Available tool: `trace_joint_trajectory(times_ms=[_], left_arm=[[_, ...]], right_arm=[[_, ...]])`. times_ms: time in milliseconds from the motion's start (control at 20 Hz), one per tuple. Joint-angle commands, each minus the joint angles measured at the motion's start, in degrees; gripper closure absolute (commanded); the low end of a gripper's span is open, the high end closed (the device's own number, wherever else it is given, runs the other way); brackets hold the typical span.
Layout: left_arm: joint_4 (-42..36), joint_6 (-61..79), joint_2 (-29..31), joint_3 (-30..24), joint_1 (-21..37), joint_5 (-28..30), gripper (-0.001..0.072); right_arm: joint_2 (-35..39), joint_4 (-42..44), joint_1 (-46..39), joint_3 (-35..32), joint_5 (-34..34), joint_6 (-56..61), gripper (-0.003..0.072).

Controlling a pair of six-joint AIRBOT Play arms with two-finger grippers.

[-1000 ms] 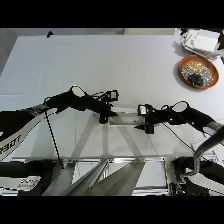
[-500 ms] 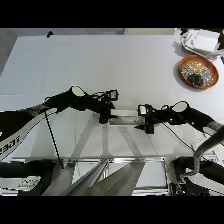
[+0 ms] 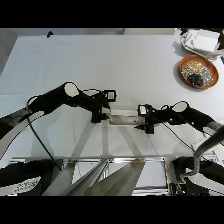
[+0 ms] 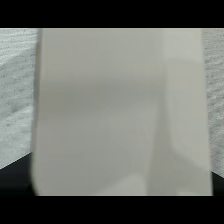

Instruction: Fold the box and place the chain.

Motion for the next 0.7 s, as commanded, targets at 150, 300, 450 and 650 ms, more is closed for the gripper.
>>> trace_joint_trajectory(times_ms=[150, 300, 450, 650], left_arm=[[10.97, -10.67, 13.90, 0.02, -0.11, -5.77, 0.0310], [8.59, -10.95, 15.19, 0.00, -1.03, -13.62, 0.0705], [-1.40, -11.08, 13.16, -0.55, -4.44, -11.98, 0.0706], [-13.75, -10.71, 8.52, -0.70, -8.17, 5.92, 0.0706]], right_arm=[[0.00, 0.02, 0.00, -0.02, 0.02, 0.02, 0.0391], [0.00, 0.02, 0.02, -0.02, 0.02, 0.02, 0.0391], [0.00, 0.02, 0.00, -0.02, 0.04, 0.02, 0.0391], [0.00, 0.02, 0.02, -0.02, 0.04, 0.02, 0.0391]])
